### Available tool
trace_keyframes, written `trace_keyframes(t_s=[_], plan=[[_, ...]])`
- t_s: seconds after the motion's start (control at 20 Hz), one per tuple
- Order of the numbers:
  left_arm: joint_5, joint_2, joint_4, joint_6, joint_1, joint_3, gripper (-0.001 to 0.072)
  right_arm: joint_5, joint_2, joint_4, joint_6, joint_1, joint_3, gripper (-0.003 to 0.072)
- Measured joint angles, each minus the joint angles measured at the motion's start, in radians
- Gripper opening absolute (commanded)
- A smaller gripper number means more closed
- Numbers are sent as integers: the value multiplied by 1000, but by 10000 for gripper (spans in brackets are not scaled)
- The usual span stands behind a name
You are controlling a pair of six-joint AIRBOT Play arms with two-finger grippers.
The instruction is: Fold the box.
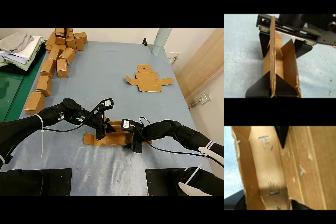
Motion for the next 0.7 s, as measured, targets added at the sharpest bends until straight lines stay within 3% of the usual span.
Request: trace_keyframes(t_s=[0.65, 0.7], plan=[[0, 0, 0, 0, 0, 0, 12, -39, 0, -28, 8, 0, 13, 707], [0, 0, 0, 0, 0, 0, 13, -42, 0, -32, 8, 0, 14, 665]])
